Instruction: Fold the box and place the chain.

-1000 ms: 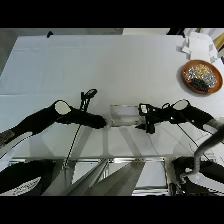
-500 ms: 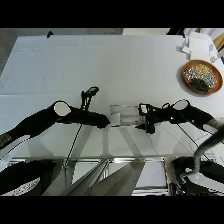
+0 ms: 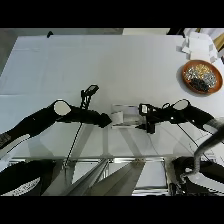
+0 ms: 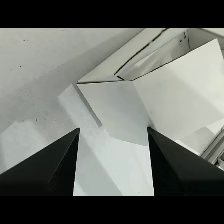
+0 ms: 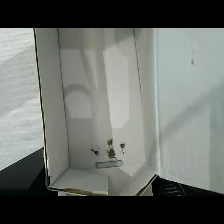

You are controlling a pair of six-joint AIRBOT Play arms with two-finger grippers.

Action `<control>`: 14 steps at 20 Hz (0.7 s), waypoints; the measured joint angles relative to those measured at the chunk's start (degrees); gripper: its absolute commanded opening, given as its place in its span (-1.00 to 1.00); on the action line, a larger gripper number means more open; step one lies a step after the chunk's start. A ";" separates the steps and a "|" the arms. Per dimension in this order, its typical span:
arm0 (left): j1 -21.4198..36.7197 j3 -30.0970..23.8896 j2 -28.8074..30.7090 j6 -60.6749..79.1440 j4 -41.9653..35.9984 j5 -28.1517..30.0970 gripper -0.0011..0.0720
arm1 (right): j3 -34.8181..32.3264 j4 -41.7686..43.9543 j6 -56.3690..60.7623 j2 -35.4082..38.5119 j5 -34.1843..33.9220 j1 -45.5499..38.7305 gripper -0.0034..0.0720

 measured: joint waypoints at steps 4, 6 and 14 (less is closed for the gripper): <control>0.50 0.02 0.00 -2.08 1.25 -0.63 0.09 | 0.00 0.04 0.22 0.00 -0.13 0.02 0.15; 1.29 0.04 0.02 -4.66 2.80 -1.05 0.09 | 0.00 0.04 0.20 0.00 -0.15 0.04 0.15; 5.68 0.28 0.09 -11.34 5.75 -4.70 0.10 | 0.00 0.04 0.20 0.00 -0.11 0.02 0.15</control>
